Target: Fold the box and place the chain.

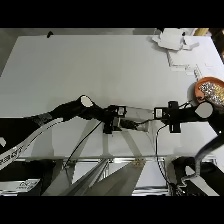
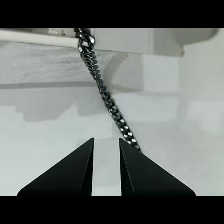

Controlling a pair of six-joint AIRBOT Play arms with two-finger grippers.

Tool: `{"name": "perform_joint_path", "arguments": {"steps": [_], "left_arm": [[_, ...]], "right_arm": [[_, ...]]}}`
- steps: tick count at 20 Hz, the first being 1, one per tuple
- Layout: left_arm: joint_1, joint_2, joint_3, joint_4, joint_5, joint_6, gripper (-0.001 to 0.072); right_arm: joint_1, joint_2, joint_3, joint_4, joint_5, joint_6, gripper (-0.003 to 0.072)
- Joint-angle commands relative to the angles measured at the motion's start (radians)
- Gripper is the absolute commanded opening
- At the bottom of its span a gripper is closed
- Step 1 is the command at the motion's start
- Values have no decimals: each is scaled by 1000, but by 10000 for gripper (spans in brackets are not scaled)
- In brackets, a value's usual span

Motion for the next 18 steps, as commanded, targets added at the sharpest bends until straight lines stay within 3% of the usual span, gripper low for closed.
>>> {"name": "perform_joint_path", "arguments": {"steps": [1, 9, 18], "left_arm": [[1, 0, 1, 0, 0, 0, 206], [1, 0, 1, 0, 0, 0, 206], [1, 0, 1, 0, 0, 0, 206]], "right_arm": [[-4, -63, -1, 71, -38, -121, 156], [-3, -178, -1, 105, -63, -146, 155], [-3, -187, -1, 106, -97, -145, 150]]}}
